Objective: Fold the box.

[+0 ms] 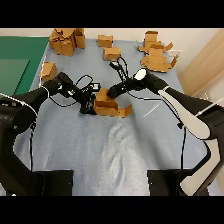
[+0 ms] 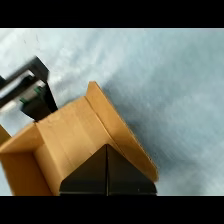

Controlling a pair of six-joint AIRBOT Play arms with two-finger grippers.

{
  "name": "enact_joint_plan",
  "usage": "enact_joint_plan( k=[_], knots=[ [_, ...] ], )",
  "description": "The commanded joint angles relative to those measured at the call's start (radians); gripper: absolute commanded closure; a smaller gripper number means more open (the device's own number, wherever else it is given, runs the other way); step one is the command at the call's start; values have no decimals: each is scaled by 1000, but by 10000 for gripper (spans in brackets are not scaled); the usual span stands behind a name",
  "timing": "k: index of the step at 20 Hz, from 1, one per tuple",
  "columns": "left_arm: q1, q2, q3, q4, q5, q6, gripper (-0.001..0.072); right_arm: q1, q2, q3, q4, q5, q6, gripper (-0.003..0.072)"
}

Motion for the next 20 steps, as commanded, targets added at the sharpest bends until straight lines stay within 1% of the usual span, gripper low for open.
enact_joint_plan(
  k=[1, 3, 11, 14, 15, 19, 20],
  knots=[
    [0, -1, 0, 11, -1, -2, 421, -35, -74, 29, -18, 170, 55, 681],
    [1, -1, 0, 11, -1, -2, 421, -39, -79, 29, -19, 193, 55, 681],
    [1, -1, 0, 11, -2, -2, 421, -46, -71, 44, -12, 193, 40, 681],
    [1, -1, 0, 11, -4, -2, 421, -65, 0, 52, -17, 142, 41, 683],
    [1, -1, 0, 11, -4, -2, 421, -78, 35, 52, -19, 150, 42, 683],
    [1, -1, 0, 11, -4, -2, 421, -142, 147, 36, -23, 256, 42, 683],
    [1, -1, 0, 11, -3, -2, 421, -154, 174, 22, -50, 272, 43, 683]
  ],
)
